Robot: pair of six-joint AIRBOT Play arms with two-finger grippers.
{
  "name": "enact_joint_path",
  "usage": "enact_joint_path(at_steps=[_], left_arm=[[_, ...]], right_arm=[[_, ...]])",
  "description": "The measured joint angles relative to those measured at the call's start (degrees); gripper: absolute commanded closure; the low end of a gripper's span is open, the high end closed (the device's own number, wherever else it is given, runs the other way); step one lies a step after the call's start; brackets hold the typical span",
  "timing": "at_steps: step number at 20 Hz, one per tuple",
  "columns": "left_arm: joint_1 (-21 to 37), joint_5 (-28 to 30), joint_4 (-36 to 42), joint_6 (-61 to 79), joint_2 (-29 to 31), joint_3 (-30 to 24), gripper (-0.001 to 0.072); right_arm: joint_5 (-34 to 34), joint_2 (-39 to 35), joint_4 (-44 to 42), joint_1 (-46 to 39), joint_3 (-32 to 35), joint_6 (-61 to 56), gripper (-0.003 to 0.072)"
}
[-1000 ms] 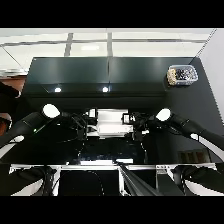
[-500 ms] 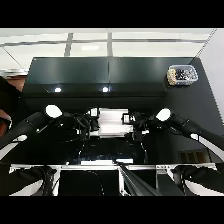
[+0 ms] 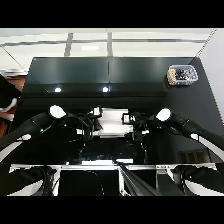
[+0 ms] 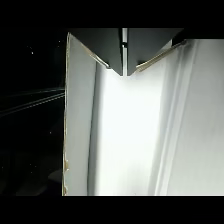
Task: Fold the box and place the chain.
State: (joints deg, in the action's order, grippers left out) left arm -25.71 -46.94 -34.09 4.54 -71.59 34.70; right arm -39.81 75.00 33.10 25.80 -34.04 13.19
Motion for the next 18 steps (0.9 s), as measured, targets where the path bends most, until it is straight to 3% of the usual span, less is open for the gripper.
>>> enact_joint_path(at_steps=[1,2,3,4,5,6,7,13,18], left_arm=[[-0.2,0.2,0.0,0.0,0.0,0.0,0.0338],[-0.4,0.5,0.0,-0.3,0.0,0.0,0.0434],[-0.6,0.7,-0.2,-0.3,0.0,0.0,0.0591],[-0.8,0.9,-0.4,-0.2,0.0,0.0,0.0476],[-1.0,0.9,-0.3,-0.2,0.0,0.0,0.0429],[-1.1,1.0,-0.2,-0.3,0.0,0.0,0.0585],[-1.2,1.0,-0.2,-0.5,0.0,0.0,0.0686],[0.0,-1.7,-11.6,-14.1,4.2,2.1,0.0687],[8.6,-5.2,-25.2,-38.0,12.8,2.5,0.0686]], right_arm=[[0.0,0.0,0.0,0.0,0.0,0.0,0.0247],[0.0,0.0,0.0,0.0,0.0,0.0,0.0248],[0.0,0.0,0.0,0.0,0.0,0.0,0.0247],[0.0,0.0,0.0,0.0,0.0,0.0,0.0247],[0.0,0.0,0.0,0.0,0.0,0.0,0.0248],[0.0,0.0,0.0,0.0,0.0,0.0,0.0248],[0.0,0.0,0.0,0.0,0.0,0.0,0.0247],[0.0,0.0,0.0,0.0,0.0,0.0,0.0248],[0.0,0.0,0.0,0.0,0.0,0.0,0.0247]])
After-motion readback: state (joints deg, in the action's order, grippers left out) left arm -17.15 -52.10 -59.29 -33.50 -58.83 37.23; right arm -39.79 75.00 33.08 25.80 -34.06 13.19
